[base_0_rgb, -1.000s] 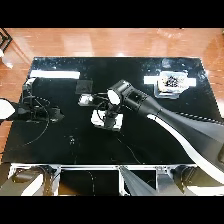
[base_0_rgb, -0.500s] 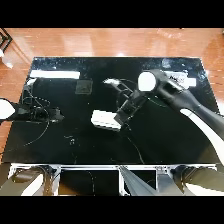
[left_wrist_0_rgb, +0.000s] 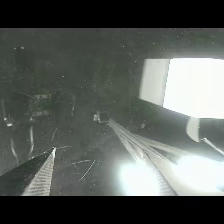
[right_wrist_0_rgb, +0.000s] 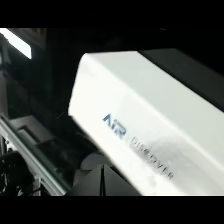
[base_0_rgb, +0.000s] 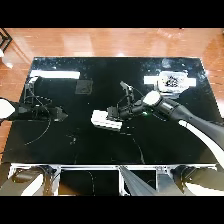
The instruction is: Fold the box and place the chain.
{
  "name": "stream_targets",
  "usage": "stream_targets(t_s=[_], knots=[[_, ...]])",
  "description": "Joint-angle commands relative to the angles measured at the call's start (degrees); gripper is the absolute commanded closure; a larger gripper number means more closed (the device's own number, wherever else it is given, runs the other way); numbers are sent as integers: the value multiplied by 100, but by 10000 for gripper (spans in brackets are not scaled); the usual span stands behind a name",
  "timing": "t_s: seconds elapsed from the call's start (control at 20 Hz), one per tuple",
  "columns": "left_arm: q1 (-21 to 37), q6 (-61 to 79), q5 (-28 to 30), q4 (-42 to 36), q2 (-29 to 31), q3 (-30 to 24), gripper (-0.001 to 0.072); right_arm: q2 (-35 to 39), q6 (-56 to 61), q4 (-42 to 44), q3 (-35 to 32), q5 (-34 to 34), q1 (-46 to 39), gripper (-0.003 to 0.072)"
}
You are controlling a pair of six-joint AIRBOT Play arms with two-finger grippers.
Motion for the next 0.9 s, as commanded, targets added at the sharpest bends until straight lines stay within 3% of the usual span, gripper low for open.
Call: stream_targets(t_s=[0.0,0.35,0.5,0.7,0.85], knots=[[-2,61,52,-83,-37,-7,66,-249,90,129,-74,-203,22,665],[-2,63,52,-129,-227,-7,66,-313,107,42,-74,-153,20,666],[-2,295,87,-363,-304,-7,66,-203,39,164,-70,162,-70,665],[-4,752,446,-669,-315,-4,65,730,-507,549,-70,732,-474,665],[-2,997,1021,-671,-389,7,65,1563,-42,-551,-74,1239,-807,665]])
